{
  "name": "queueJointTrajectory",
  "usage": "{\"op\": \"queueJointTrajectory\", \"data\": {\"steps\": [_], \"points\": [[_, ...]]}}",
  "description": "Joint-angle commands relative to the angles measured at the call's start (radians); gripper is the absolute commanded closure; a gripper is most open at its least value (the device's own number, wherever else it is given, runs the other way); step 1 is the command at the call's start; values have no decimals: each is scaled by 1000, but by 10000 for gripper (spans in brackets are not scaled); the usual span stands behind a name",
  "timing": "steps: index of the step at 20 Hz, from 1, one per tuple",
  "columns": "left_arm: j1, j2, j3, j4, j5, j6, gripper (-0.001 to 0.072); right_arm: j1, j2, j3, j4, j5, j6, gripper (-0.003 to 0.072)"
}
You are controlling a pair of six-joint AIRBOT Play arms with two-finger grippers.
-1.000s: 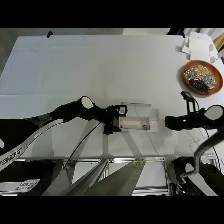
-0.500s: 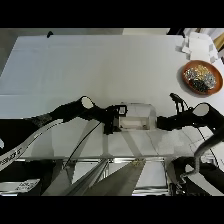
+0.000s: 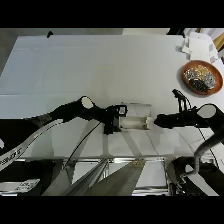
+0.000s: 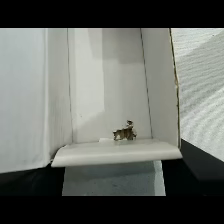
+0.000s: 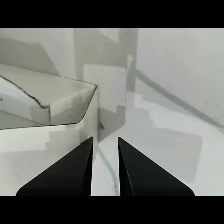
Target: Fold the box and place the chain.
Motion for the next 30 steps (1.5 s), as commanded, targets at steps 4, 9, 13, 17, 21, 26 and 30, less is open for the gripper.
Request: {"op": "queueJointTrajectory", "data": {"steps": [4, 9, 13, 17, 21, 26, 30], "points": [[1, 1, 0, 0, 0, 0, 640, 2, 39, 1, 49, 32, -2, 507], [1, 1, 0, 0, 0, 0, 640, 2, 40, 1, 89, 56, -27, 488], [1, 1, 0, 0, 0, 0, 640, 1, 40, 1, 90, 81, -46, 488], [1, 1, 0, 0, 0, 0, 640, 2, 40, 1, 90, 71, -46, 414], [1, 1, 0, 0, 0, 0, 640, 42, 40, 1, 81, 14, -45, 358], [1, 1, 0, 0, 0, 0, 640, 175, 40, 3, 61, -109, -4, 348], [1, 1, 0, 0, 0, 0, 640, 213, 40, 10, 7, -136, 85, 348]]}}
